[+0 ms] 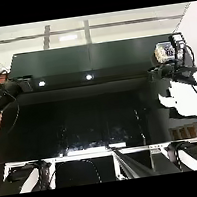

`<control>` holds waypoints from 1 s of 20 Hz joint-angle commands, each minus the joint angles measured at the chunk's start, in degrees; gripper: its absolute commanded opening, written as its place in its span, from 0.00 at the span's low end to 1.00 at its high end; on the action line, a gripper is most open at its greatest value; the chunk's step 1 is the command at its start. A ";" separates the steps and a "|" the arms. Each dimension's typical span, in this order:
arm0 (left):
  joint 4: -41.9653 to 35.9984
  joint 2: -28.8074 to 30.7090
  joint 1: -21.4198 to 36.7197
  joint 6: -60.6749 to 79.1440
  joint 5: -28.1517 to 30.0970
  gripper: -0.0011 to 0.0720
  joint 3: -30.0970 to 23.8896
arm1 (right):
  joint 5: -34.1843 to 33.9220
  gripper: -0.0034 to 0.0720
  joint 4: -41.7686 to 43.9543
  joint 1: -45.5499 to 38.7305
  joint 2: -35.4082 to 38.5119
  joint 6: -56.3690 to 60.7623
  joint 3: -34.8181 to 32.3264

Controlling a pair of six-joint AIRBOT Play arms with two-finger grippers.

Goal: Fold the box and place the chain.

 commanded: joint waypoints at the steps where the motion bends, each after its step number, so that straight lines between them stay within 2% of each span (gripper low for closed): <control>1: 0.79 -1.90 -0.11 0.04 -3.39 0.98 -0.02 | 5.44 0.98 5.64 0.00 -0.04 -0.04 0.00; 2: 0.90 -2.43 -0.09 0.07 -3.10 0.98 0.00 | 7.65 0.98 3.56 -0.20 -0.04 1.11 0.00; 4: 0.90 -3.13 -0.04 0.07 -2.54 0.98 0.02 | 7.98 0.98 -9.68 -2.97 -0.04 12.48 1.20; 6: 0.90 -3.37 -0.04 0.09 -2.71 0.98 0.00 | 5.64 0.97 -27.19 -10.56 -0.22 25.51 3.52; 8: 0.90 -3.50 -0.07 0.07 -2.71 0.98 0.00 | 2.29 0.97 -35.89 -23.26 -2.45 34.16 6.19; 10: 0.92 -3.56 -0.04 0.09 -2.75 0.98 0.00 | 1.77 0.97 -34.14 -37.57 -7.65 35.95 9.99; 12: 0.90 -3.56 -0.07 0.09 -3.17 0.98 0.00 | 5.77 0.97 -28.68 -50.38 -14.23 34.56 15.21; 14: 0.90 -3.65 -0.07 0.09 -3.15 0.98 0.00 | 11.08 0.97 -23.28 -59.69 -21.24 26.77 20.72; 17: 0.87 -4.39 -0.07 0.07 -3.30 0.98 0.00 | 20.98 0.97 -10.43 -66.86 -33.27 13.81 31.12; 20: 0.85 -4.63 -0.07 0.04 -3.28 0.98 0.00 | 32.30 0.97 -9.94 -67.10 -43.36 5.57 38.21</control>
